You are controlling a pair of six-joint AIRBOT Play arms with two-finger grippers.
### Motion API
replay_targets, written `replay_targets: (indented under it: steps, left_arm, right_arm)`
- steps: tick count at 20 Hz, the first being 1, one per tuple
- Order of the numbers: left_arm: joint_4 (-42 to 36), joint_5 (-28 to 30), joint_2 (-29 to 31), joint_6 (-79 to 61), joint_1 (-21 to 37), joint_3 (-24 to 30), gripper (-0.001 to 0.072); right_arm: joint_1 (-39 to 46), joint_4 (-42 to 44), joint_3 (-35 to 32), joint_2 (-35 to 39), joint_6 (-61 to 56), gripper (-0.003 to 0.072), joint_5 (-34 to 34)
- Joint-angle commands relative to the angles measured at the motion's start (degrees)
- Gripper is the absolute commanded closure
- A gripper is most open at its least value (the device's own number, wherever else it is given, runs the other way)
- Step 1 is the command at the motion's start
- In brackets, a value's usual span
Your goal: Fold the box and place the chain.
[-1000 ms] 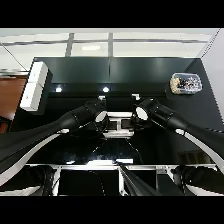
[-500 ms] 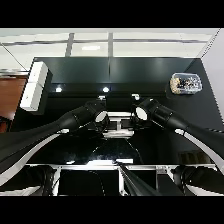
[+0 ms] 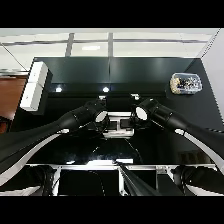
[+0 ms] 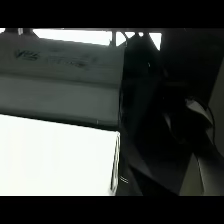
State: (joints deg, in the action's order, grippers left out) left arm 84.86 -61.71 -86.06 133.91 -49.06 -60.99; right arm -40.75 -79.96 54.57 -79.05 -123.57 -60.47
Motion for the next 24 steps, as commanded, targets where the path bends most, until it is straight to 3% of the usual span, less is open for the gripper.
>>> replay_targets:
  steps: [1, 5, 9, 12, 13, 15, 18, 20, 21, 22, 24]
  left_arm:
    - [-0.09, -0.04, 0.02, 0.24, 0.00, -0.02, 0.0679]
    - [-0.09, -0.07, 0.02, 0.24, 0.00, -0.02, 0.0678]
    - [-0.09, -0.02, 0.02, 0.24, 0.00, -0.02, 0.0678]
    - [-0.09, 0.17, 0.02, 0.24, 0.00, -0.02, 0.0679]
    - [-0.09, 0.13, 0.02, 0.24, 0.00, -0.02, 0.0678]
    - [-0.09, 0.09, 0.02, 0.24, 0.00, -0.02, 0.0678]
    - [-0.07, 0.13, 0.02, 0.24, 0.00, -0.02, 0.0678]
    - [-0.04, 0.13, 0.02, 0.24, 0.02, -0.02, 0.0679]
    - [-0.02, 0.15, 0.02, 0.24, 0.04, -0.02, 0.0679]
    - [-0.04, 0.13, 0.02, 0.24, 0.07, -0.02, 0.0679]
    - [-0.04, 0.13, 0.02, 0.24, 0.07, -0.02, 0.0678]
  right_arm:
    - [0.11, -1.16, 1.16, 1.29, 2.71, 0.0292, -2.97]
    - [2.93, -1.16, 2.19, 9.84, 10.93, 0.0293, -9.11]
    - [11.58, -2.91, 2.19, 21.90, 19.45, 0.0293, -13.29]
    - [19.63, -18.21, 1.75, 26.29, 20.37, 0.0293, -10.54]
    - [22.23, -24.68, 0.94, 26.05, 20.31, 0.0294, -7.74]
    - [29.07, -31.63, -2.93, 25.29, 20.33, 0.0312, 4.76]
    - [40.61, -30.56, -7.04, 20.63, 17.57, 0.0311, 25.33]
    - [45.81, -30.53, -5.73, 15.32, 8.22, 0.0310, 29.94]
    - [47.78, -29.18, -3.39, 11.78, 5.90, 0.0226, 28.35]
    - [49.90, -24.74, 0.87, 7.06, 6.84, -0.0034, 23.41]
    - [53.66, -12.61, 12.44, -2.43, 14.12, -0.0034, 11.91]
